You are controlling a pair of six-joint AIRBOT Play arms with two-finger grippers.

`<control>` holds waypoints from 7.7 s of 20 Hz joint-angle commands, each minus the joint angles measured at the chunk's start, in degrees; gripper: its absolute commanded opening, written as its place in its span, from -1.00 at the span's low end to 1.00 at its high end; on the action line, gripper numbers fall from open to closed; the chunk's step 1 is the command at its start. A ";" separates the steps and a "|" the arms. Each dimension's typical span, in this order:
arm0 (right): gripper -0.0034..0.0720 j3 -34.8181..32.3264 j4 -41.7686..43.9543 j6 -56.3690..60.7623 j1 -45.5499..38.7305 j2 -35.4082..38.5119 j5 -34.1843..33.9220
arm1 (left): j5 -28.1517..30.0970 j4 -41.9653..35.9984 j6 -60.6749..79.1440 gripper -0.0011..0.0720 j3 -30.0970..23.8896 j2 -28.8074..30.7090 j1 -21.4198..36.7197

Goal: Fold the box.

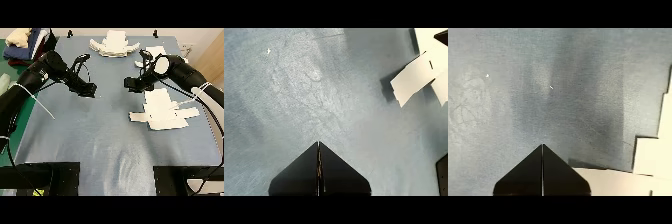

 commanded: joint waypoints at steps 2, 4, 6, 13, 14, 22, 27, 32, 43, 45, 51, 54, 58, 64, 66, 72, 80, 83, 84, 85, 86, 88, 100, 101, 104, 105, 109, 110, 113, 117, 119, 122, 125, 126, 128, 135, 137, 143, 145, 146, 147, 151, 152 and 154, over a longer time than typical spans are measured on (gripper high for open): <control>-0.90 -0.02 0.09 0.02 0.02 -0.02 -1.31 | 0.00 0.02 0.04 -0.93 0.00 -0.04 0.02; -0.90 -0.02 0.13 0.02 0.02 -0.07 -2.49 | 0.92 -0.31 0.04 -0.93 0.00 -0.04 0.00; -0.90 -0.02 0.28 0.11 0.04 -0.09 -2.67 | 4.55 -0.46 0.15 -0.93 0.00 -0.04 0.00; -0.24 3.10 -7.96 -1.62 -5.38 -0.39 11.58 | 6.25 -3.98 0.15 -0.92 0.00 -0.15 0.00; -0.18 4.46 -14.16 -1.29 -8.61 -0.17 18.08 | 5.95 -4.17 0.15 -0.40 0.00 -0.17 0.00; 0.23 0.61 -19.93 -16.65 -47.04 -1.36 31.76 | 1.31 -8.61 -0.50 0.90 0.00 -0.17 0.13; 0.23 0.59 3.56 -31.45 -65.40 -8.13 29.83 | -5.79 -8.81 -4.02 0.91 0.00 -0.17 0.13; 0.23 1.18 11.04 -38.66 -69.44 -16.65 32.17 | -2.51 -14.71 -5.01 0.91 0.02 -0.17 0.11; -0.90 2.16 30.51 -44.68 -64.70 -19.74 45.75 | -0.63 -17.51 -3.91 0.90 0.02 0.02 0.13; -0.90 0.02 31.06 -44.41 -61.40 -16.83 43.63 | -1.27 -17.49 -2.21 0.21 0.02 0.02 0.13; -0.90 -21.55 23.04 -37.09 -47.60 2.38 25.49 | -6.58 -15.93 1.70 -0.93 0.00 0.02 1.42; -0.90 -31.17 13.35 -28.17 -39.23 12.41 17.38 | -8.83 -14.75 3.26 -0.93 -0.02 0.02 2.23; -0.90 -34.34 -3.08 -12.94 -27.19 20.44 11.19 | -9.18 -14.58 3.67 -0.93 -0.02 0.02 2.27; -0.90 -34.34 -21.88 2.27 -13.20 24.46 8.11 | -8.96 -14.53 3.63 -0.93 -0.02 0.02 2.27; -0.90 -34.32 -21.77 3.61 -11.23 24.46 7.67 | -8.90 -14.53 3.61 -0.93 -0.02 0.00 2.27; -0.90 -34.32 -21.59 5.86 -5.99 24.57 8.50 | -6.67 -13.70 3.61 -0.93 -0.02 0.00 2.27; -0.90 -34.32 -21.51 6.99 -2.36 24.57 9.53 | -5.22 -13.64 3.17 -0.93 -0.02 0.00 2.21; -0.06 -34.32 -21.75 6.99 -2.38 24.57 9.20 | -6.14 -13.66 3.17 -0.93 -0.02 0.00 2.19; 0.00 -34.32 -22.56 6.99 -2.49 24.57 9.11 | -6.38 -13.68 3.17 -0.93 -0.02 0.00 2.16; 0.00 -34.32 -23.50 6.99 -3.08 24.57 9.05 | -6.64 -13.68 3.17 -0.93 -0.02 0.00 2.16; 0.00 -34.32 -24.11 6.99 -4.55 24.57 9.07 | -7.10 -13.68 3.17 -0.93 -0.02 0.00 2.16; 0.00 -34.29 -23.67 5.88 -9.92 24.57 9.25 | -8.33 -13.68 3.17 -0.93 -0.02 0.00 2.16; 0.01 -37.16 19.89 -20.74 -33.51 20.92 10.25 | -12.15 -13.84 2.78 0.78 0.00 0.00 2.19; 0.01 -37.29 22.16 -22.73 -33.48 19.26 9.01 | -12.33 -13.84 2.78 0.78 0.00 0.00 2.19; 0.00 -37.29 28.20 -28.02 -33.46 14.25 5.86 | -12.98 -13.90 2.78 0.78 0.00 0.00 2.19; -0.01 -37.29 31.15 -31.23 -33.46 12.70 5.95 | -13.22 -13.90 2.78 0.78 0.00 0.00 2.19; -0.13 -37.29 34.97 -34.21 -33.48 9.51 2.10 | -13.25 -13.90 2.75 0.78 0.00 0.00 2.21; -0.13 -37.29 34.97 -34.23 -33.48 9.05 0.98 | -13.25 -13.90 2.78 0.78 0.00 0.00 2.21; -0.13 -37.29 36.65 -36.11 -33.46 8.26 1.07 | -13.25 -13.90 2.78 0.78 0.00 0.00 2.23; -0.13 -37.29 38.16 -38.23 -33.46 7.41 1.49 | -13.03 -13.90 2.78 0.78 0.00 0.00 2.27; -0.13 -37.29 38.38 -38.56 -33.44 6.03 1.55 | -12.33 -13.92 2.78 0.78 0.00 0.00 2.27; -0.25 -37.29 41.99 -42.84 -33.44 3.28 3.23 | -12.00 -14.86 2.54 0.78 0.00 0.00 2.23; -0.62 -37.27 51.43 -51.25 -33.44 1.16 6.12 | -11.96 -18.86 2.60 0.78 0.02 0.00 2.27; -0.90 -37.24 54.51 -54.64 -33.44 1.18 7.74 | -11.87 -18.78 2.62 0.78 0.00 0.00 2.32; -0.90 -36.94 56.52 -57.77 -33.44 1.25 11.98 | -11.93 -18.62 2.60 0.78 0.00 -0.11 3.58; -0.90 -46.36 41.48 -61.35 -23.85 14.67 8.39 | -18.05 -16.68 3.89 0.78 -1.70 -0.22 14.14; -0.90 -47.67 39.32 -59.43 -20.63 19.91 2.82 | -15.98 -16.70 6.34 0.78 -4.61 -0.35 14.36; -0.90 -47.65 38.73 -57.40 -16.81 24.72 -1.40 | -9.75 -17.18 15.34 0.78 -9.51 -6.10 13.57; -0.90 -47.63 38.73 -56.54 -16.00 24.72 -1.33 | -6.99 -18.03 19.10 0.78 -9.35 -9.79 11.74; -0.90 -47.63 38.73 -55.93 -15.91 24.72 -1.05 | -5.88 -18.10 20.28 0.78 -8.74 -11.74 10.84; -0.90 -47.63 38.62 -55.41 -15.93 24.74 -0.76 | -5.22 -18.67 21.51 0.78 -7.85 -13.62 10.03; -0.90 -47.63 37.83 -53.96 -15.93 24.72 -0.09 | -6.23 -26.91 29.51 0.78 -3.30 -19.58 7.48; -0.90 -47.63 37.86 -53.96 -15.93 24.72 -0.02 | -7.28 -27.06 30.47 0.77 -1.90 -20.79 6.67; -0.90 -47.63 37.86 -53.79 -15.93 24.72 0.09 | -9.35 -27.06 32.00 0.77 0.70 -22.60 5.29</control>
